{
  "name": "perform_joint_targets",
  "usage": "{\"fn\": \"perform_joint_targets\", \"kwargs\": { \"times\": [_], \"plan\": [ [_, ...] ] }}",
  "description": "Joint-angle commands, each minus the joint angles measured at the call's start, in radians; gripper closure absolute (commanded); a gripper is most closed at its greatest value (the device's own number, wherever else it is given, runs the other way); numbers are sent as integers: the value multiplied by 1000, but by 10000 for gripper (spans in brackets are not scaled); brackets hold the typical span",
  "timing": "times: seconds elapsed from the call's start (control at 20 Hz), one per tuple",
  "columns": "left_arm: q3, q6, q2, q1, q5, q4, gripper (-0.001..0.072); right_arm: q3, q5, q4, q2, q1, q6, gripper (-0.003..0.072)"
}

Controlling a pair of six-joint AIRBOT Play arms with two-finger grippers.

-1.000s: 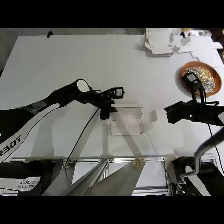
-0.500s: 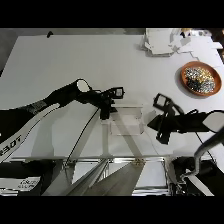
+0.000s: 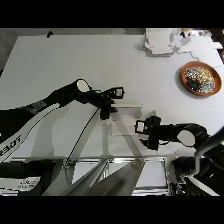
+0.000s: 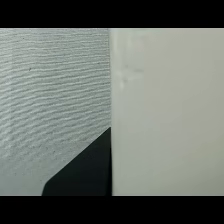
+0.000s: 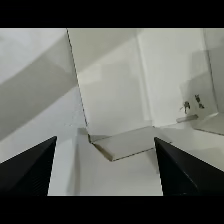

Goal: Fold the box and place the chain.

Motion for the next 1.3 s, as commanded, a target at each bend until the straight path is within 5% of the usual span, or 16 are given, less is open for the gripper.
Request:
{"fn": "perform_joint_targets", "kwargs": {
  "times": [0.0,0.5,0.9,1.25],
  "plan": [
    [0,0,0,0,0,0,698,-59,-201,-76,-4,83,-15,-14],
    [0,0,0,0,0,0,698,-66,-382,-166,-43,86,-11,-9],
    [0,0,0,0,0,0,698,18,-195,-156,-43,-10,-11,-7],
    [0,0,0,0,0,0,698,47,-188,2,-43,-100,-137,-8]
  ]
}}
